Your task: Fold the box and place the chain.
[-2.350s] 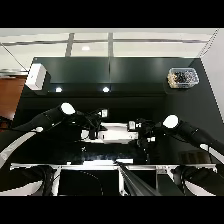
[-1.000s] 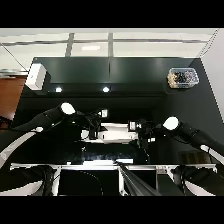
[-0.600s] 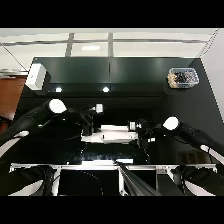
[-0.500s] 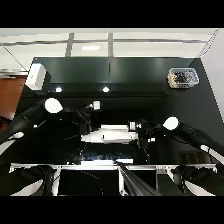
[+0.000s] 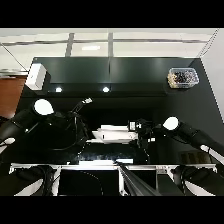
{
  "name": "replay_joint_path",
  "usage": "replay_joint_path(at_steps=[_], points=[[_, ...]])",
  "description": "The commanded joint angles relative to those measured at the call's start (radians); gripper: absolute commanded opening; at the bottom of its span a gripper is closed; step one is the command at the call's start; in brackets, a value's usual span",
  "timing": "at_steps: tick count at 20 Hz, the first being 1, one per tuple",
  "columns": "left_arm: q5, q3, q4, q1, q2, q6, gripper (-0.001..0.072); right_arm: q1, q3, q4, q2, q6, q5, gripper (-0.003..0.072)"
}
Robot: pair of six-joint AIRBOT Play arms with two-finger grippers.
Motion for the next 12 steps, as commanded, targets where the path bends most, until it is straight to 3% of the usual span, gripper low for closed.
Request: replay_joint_path(at_steps=[1,3,7,9,12], points=[[0.243,-0.087,-0.457,-0.034,0.002,0.134,0.0022,0.0,0.0,0.001,0.0,0.0,-0.003,0.0408],[0.459,-0.113,-0.597,-0.096,-0.014,0.29,0.0023,0.0,0.0,0.001,0.0,0.0,-0.003,0.0408],[0.743,-0.109,-0.6,-0.199,-0.096,0.448,0.0023,0.0,0.0,0.001,0.0,0.0,-0.003,0.0408],[0.762,-0.109,-0.579,-0.212,-0.135,0.457,0.0023,0.0,0.0,0.001,0.0,0.0,-0.003,0.0408],[0.622,-0.109,-0.526,-0.212,-0.19,0.457,0.0024,0.0,0.0,0.001,0.0,0.0,-0.003,0.0408]])
